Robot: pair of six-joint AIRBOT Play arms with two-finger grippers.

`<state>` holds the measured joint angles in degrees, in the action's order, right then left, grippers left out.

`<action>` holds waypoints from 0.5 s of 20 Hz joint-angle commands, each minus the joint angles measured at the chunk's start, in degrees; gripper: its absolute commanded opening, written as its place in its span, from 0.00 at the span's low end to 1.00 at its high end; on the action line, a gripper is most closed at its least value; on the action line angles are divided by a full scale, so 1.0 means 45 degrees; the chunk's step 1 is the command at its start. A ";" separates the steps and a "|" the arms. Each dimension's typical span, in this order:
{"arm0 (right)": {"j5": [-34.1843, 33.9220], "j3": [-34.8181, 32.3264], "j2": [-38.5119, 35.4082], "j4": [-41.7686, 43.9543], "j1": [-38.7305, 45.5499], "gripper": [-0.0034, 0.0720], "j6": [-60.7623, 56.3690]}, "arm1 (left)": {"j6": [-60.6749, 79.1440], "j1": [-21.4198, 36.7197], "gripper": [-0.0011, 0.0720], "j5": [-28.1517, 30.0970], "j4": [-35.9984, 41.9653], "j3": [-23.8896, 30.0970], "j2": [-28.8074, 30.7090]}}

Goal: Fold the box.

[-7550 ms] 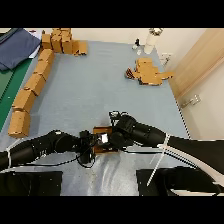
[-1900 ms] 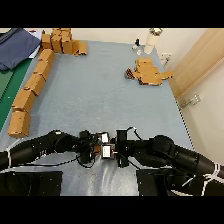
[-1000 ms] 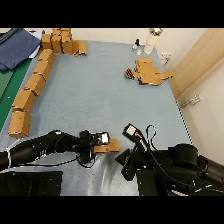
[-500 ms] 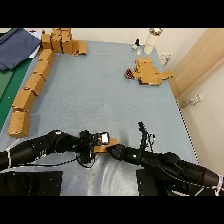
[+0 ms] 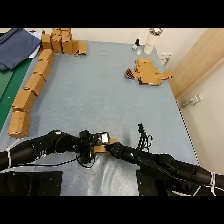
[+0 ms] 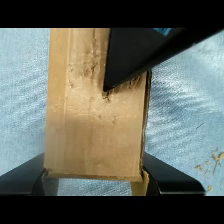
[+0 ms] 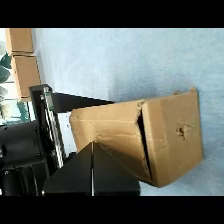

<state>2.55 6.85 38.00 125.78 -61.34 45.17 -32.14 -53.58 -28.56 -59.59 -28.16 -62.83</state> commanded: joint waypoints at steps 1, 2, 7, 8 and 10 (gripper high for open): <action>-0.0219 -0.0005 0.0058 -0.0010 -0.0049 0.05 -0.0068 | 0.0000 0.0000 0.58 0.0000 -0.0005 0.0005 -0.0010; -0.0374 -0.0005 0.0058 -0.0039 -0.0049 0.05 -0.0034 | 0.0005 0.0000 0.58 0.0000 -0.0005 0.0005 -0.0010; -0.0675 -0.0073 0.0117 -0.0335 -0.0044 0.05 -0.0039 | 0.0005 0.0000 0.58 0.0000 -0.0005 0.0005 -0.0010; -0.0670 -0.0092 0.0214 -0.0330 -0.0044 0.05 -0.0044 | 0.0005 0.0000 0.58 0.0005 -0.0005 0.0005 -0.0010; -0.0539 -0.0092 0.0291 -0.0355 -0.0044 0.05 -0.0034 | 0.0005 0.0000 0.58 0.0000 -0.0005 0.0005 -0.0010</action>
<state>0.25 6.55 38.81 124.62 -61.49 44.99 -32.12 -53.58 -28.56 -59.61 -28.16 -62.83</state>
